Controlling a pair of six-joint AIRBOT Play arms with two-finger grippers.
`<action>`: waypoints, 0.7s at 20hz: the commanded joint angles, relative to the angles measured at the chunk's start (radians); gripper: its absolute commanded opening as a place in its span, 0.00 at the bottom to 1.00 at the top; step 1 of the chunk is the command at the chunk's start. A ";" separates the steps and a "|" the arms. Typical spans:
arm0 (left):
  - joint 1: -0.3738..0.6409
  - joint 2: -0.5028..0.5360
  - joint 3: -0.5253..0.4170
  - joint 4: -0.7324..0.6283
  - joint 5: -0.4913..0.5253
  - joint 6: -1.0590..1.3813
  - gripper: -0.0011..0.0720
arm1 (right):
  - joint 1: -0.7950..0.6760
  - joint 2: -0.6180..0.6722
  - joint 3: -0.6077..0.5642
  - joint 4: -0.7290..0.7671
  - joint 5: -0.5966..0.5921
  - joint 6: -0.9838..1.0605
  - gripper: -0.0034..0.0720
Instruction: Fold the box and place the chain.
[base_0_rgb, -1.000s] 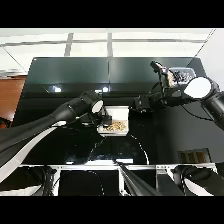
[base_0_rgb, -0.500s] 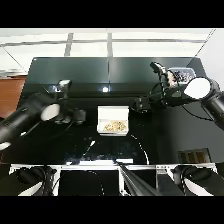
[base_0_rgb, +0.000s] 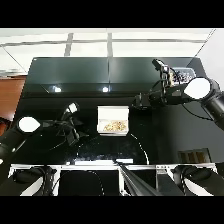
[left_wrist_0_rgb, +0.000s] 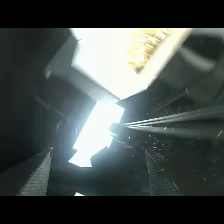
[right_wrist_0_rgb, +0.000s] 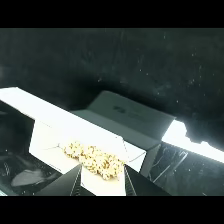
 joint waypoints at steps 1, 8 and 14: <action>-0.002 -0.141 0.020 -0.142 0.000 0.519 1.00 | 0.000 0.001 0.000 0.000 -0.021 0.000 0.46; -0.010 -0.452 0.214 -0.209 -0.044 0.581 1.00 | 0.000 0.001 0.000 -0.001 -0.023 0.000 0.46; -0.034 -0.466 0.229 -0.153 -0.048 0.570 1.00 | 0.000 0.001 0.000 -0.001 -0.037 0.000 0.46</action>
